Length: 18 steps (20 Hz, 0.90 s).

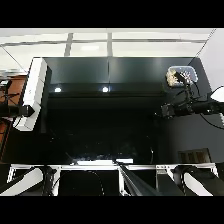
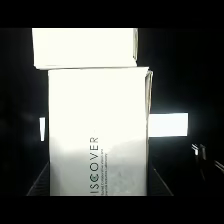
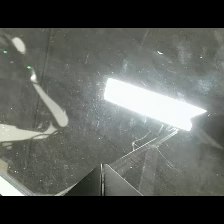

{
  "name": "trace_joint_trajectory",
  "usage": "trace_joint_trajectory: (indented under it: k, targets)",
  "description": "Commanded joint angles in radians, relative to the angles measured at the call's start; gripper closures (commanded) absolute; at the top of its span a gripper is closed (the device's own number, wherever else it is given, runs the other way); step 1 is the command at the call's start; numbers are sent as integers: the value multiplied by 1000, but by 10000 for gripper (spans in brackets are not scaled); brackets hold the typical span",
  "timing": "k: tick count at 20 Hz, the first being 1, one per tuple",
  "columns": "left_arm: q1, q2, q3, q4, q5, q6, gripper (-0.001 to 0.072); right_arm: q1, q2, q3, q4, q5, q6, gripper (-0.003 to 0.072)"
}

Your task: Fold the box and place the chain.

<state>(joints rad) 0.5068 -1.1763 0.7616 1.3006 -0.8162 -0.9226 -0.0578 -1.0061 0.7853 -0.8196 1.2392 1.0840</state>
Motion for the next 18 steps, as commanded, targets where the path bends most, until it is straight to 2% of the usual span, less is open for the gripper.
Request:
trace_joint_trajectory:
  k: [1, 2, 3, 7, 10, 11, 12, 13, 14, 16, 18]
  targets:
    - [-9, -29, 1, -1, 76, -35, 325, 0, 1, -1, 0, 10, 12, 672]
    - [-11, -29, 7, -2, 72, -35, 192, 0, 1, -1, 0, 11, 12, 672]
    - [-16, -27, 21, 0, 50, -37, -11, 0, 1, -1, 2, 12, 12, 672]
    - [-17, -7, 186, 26, -184, -71, -6, 0, 1, 0, 43, 17, 11, 672]
    - [-16, 19, 328, 29, -373, -259, -3, 16, 1, 0, 61, 6, -26, 672]
    - [-12, 23, 362, 33, -436, -325, 20, 41, 1, -1, 57, 5, -44, 672]
    - [-10, 27, 393, 34, -487, -415, 201, 68, 1, -1, 51, 5, -62, 672]
    - [-8, 35, 406, 21, -523, -486, 494, 101, 1, -1, 41, -2, -71, 672]
    - [-10, 55, 401, -19, -543, -502, 686, 128, 1, -2, 26, -23, -71, 672]
    - [-45, 128, 350, -114, -500, -495, 688, 185, 1, -2, -14, -111, -71, 672]
    - [-129, 250, 230, -172, -370, -449, 688, 236, 1, -2, -50, -275, -71, 672]
